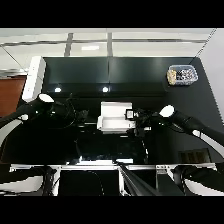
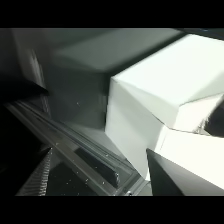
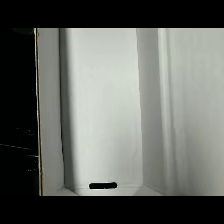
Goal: Fold the box and place the chain.
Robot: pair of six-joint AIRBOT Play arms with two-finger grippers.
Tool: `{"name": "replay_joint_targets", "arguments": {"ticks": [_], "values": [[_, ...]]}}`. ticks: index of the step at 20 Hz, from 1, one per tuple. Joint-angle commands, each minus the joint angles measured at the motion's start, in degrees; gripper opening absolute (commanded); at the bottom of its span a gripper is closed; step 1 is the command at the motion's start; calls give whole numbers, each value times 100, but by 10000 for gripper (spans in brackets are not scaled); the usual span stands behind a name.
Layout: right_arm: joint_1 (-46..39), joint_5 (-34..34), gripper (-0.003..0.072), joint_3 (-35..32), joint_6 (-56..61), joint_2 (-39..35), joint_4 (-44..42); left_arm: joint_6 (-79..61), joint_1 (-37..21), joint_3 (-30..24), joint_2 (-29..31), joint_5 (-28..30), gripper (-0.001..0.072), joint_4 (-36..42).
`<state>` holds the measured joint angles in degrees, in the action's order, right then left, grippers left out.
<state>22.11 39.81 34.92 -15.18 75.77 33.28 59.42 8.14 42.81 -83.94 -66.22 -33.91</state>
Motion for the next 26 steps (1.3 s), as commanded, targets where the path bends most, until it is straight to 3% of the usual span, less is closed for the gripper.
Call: {"name": "replay_joint_targets", "arguments": {"ticks": [1,10,11,13,26], "values": [[4,0,393,0,0,4,0,-76,33,181,-20,-199,715,17],[4,0,394,0,0,4,0,26,625,570,-22,-192,712,37],[4,0,393,0,0,4,0,66,741,608,-22,-195,690,33],[4,0,393,0,0,4,0,387,942,697,-22,-188,561,-72],[4,-2,394,0,0,4,0,2898,1963,1628,-22,138,556,-1718]]}}
